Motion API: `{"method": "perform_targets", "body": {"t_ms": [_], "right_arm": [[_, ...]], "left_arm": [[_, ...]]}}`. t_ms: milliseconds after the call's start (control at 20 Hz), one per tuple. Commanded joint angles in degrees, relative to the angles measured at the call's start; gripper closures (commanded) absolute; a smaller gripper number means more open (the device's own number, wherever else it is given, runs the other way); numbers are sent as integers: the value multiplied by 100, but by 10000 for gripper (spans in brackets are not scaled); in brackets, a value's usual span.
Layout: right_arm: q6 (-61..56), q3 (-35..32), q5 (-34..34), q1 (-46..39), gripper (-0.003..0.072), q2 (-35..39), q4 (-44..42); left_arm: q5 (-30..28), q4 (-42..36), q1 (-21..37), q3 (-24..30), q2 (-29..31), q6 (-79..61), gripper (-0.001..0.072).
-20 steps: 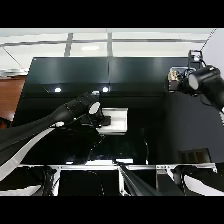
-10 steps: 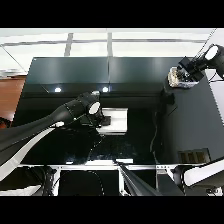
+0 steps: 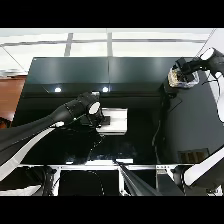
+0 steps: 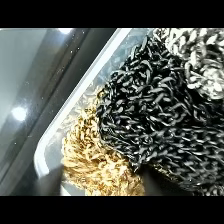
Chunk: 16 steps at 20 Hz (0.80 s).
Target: Fold the box and place the chain.
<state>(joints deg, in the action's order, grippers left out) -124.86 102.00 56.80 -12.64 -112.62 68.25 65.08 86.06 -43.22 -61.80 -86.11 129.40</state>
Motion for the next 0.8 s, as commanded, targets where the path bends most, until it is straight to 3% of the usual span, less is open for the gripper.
{"method": "perform_targets", "body": {"t_ms": [0, 100, 450, 750], "right_arm": [[-11, 24, 94, 26, 314, -107, -160], [372, 26, 227, 20, 647, -103, -162], [1609, 26, 680, -118, 671, 879, -15], [1843, 26, 754, -251, 671, 1648, -63]], "left_arm": [[0, 0, 4, -4, 2, -2, 681], [-2, 0, 4, -4, 2, -2, 681], [-7, 0, 4, -4, 2, -2, 681], [-2, 0, 4, -4, 2, -2, 681]]}}
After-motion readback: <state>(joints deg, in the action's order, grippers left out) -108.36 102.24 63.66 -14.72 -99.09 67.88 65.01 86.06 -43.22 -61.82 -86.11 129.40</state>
